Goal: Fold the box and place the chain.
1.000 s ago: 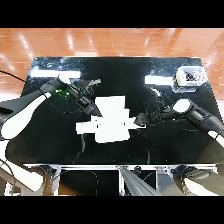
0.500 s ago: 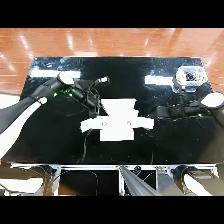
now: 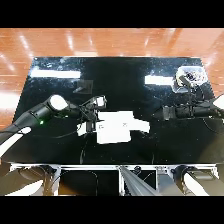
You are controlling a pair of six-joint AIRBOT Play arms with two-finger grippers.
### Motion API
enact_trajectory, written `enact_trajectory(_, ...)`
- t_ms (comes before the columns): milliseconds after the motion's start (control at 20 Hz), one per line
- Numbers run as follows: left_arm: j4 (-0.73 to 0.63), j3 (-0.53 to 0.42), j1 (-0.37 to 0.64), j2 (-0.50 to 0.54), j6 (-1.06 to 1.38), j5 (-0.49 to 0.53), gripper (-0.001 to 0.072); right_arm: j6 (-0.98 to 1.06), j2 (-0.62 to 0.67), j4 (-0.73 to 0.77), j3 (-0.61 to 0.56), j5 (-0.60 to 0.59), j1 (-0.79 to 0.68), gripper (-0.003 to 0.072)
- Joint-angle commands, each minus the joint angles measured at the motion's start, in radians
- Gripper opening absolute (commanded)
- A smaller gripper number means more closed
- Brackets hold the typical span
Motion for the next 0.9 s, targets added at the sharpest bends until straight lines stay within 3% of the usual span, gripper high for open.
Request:
enact_trajectory(0, 0.014, -0.045, -0.008, 0.006, 0.140, 0.193, 0.0026, -0.153, 0.003, 0.009, 0.001, -0.047, 0.038, 0.0709)
enact_trajectory(300, 0.004, -0.045, -0.008, -0.018, 0.138, 0.214, 0.0029, -0.158, 0.003, 0.010, 0.001, -0.136, 0.058, 0.0708)
enact_trajectory(400, 0.002, -0.045, 0.005, -0.040, 0.249, 0.159, 0.0027, -0.158, 0.003, 0.023, 0.001, -0.172, 0.058, 0.0708)
enact_trajectory(600, -0.188, -0.045, 0.005, -0.067, 0.489, 0.079, 0.0026, -0.158, 0.003, 0.042, 0.001, -0.183, 0.058, 0.0709)
enact_trajectory(850, -0.200, -0.047, 0.005, -0.097, 0.492, 0.121, 0.0025, -0.178, 0.002, 0.037, 0.001, -0.185, 0.058, 0.0708)
